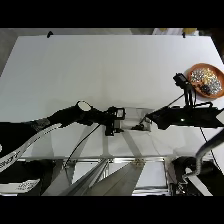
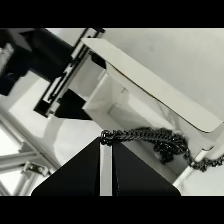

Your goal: Fold the box and place the chain.

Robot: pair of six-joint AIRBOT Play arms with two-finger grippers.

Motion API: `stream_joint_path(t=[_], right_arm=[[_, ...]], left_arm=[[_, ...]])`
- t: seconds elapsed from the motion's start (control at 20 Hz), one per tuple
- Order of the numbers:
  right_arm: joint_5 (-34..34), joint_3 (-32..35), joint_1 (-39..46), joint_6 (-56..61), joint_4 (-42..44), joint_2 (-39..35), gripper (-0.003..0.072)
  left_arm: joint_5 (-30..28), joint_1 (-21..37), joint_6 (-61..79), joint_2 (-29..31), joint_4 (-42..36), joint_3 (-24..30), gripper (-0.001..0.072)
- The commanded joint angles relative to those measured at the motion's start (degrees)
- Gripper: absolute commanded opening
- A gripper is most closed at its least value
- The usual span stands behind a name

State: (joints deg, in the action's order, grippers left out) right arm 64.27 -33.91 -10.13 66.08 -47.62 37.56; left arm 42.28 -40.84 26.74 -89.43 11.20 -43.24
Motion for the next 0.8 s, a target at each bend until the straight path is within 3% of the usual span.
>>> stream_joint_path(t=[0.0, 0.15, 0.4, 0.5, 0.75], right_arm=[[-2.97, 1.73, -1.62, -2.21, -0.09, 3.23, 0.0018], [-7.34, 1.73, -6.78, -2.54, -2.67, 7.56, 0.0018], [-8.63, 1.73, -13.16, -1.49, -6.14, 13.90, 0.0023], [-8.22, 1.44, -13.53, -1.38, -6.67, 14.14, 0.0121], [1.66, -11.82, -9.27, 1.73, -11.87, 13.99, 0.0142]], left_arm=[[-0.02, 0.02, 0.00, -0.02, 0.00, -0.04, 0.0233], [-0.02, 0.02, 0.00, -0.02, 0.00, -0.04, 0.0233], [-0.02, 0.02, 0.00, -0.02, 0.00, -0.04, 0.0233], [-0.02, 0.02, 0.00, -0.02, 0.00, -0.04, 0.0233], [-0.02, 0.02, 0.00, -0.02, 0.00, -0.04, 0.0233]])
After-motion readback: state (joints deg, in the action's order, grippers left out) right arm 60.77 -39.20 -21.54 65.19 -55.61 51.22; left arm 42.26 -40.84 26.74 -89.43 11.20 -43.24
